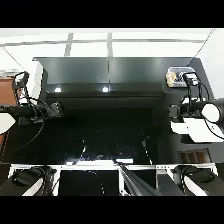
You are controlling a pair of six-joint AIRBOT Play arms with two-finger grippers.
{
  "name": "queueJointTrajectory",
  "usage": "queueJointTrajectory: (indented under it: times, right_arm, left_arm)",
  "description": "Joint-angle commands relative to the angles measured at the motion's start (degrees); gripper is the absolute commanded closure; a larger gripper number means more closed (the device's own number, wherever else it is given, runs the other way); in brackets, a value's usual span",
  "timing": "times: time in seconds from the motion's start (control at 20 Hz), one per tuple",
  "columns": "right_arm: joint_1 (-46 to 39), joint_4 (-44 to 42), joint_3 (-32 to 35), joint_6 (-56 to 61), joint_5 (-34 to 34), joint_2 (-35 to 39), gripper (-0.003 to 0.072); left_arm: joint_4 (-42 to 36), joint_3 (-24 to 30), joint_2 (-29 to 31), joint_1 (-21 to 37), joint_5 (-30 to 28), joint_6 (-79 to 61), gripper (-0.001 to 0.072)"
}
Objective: Fold the box and place the chain.
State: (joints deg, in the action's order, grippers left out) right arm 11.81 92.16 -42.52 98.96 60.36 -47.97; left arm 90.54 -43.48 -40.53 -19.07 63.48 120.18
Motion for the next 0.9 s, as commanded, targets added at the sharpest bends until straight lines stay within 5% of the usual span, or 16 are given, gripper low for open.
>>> queueJointTrajectory:
  times: [0.0, 0.5, 0.85]
  right_arm:
    - [0.0, 0.0, 0.0, 0.0, 0.0, 0.0, 0.0272]
    - [0.0, 0.0, 0.0, 0.0, 0.0, 0.0, 0.0271]
    - [0.0, -0.2, 0.0, 0.0, -2.4, 0.0, 0.0271]
  left_arm:
    - [0.0, 0.0, 0.0, 0.1, 0.0, 0.0, 0.0016]
    - [0.0, 0.0, 0.0, 0.1, -0.2, 0.0, 0.0016]
    - [0.3, 0.0, -0.1, 0.1, -9.7, 0.0, 0.0016]
